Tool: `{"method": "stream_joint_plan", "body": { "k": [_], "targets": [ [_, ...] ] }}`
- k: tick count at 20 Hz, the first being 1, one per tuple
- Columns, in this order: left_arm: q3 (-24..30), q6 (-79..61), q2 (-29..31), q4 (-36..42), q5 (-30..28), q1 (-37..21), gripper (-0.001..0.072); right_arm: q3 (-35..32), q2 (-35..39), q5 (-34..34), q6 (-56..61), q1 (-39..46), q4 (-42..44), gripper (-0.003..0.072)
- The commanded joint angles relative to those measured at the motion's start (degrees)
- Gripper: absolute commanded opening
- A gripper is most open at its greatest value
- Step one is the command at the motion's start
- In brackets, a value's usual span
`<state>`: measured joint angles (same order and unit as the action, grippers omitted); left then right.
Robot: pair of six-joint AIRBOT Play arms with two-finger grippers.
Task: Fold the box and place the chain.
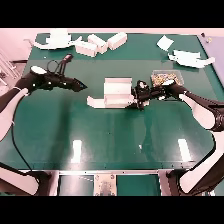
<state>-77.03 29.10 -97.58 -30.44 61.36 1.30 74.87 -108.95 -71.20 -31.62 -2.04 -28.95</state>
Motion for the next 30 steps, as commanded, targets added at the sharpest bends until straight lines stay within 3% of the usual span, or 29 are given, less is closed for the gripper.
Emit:
{"method": "stream_joint_plan", "body": {
  "k": [1,10,14,21,24,30],
  "targets": [
    [0.63,13.51,0.13,-1.05,4.81,-2.73,0.0019,0.00,0.04,0.00,0.04,0.00,0.00,0.0594],
    [8.81,19.82,-0.07,-3.41,3.82,-2.54,0.0019,0.00,0.04,0.00,0.04,0.00,0.00,0.0594],
    [8.90,21.92,-2.19,-1.49,4.50,-1.51,0.0019,0.00,0.04,0.00,0.04,0.00,0.00,0.0594],
    [8.87,19.67,-6.29,2.84,0.96,6.16,0.0019,0.00,0.04,0.00,0.04,0.00,0.00,0.0594],
    [7.96,17.14,-6.29,7.80,1.68,6.23,0.0019,0.00,0.04,0.00,0.04,0.00,0.00,0.0594],
    [4.66,16.85,-6.23,8.31,2.99,8.79,0.0018,0.00,0.04,0.00,0.04,0.00,0.00,0.0594]
  ]
}}
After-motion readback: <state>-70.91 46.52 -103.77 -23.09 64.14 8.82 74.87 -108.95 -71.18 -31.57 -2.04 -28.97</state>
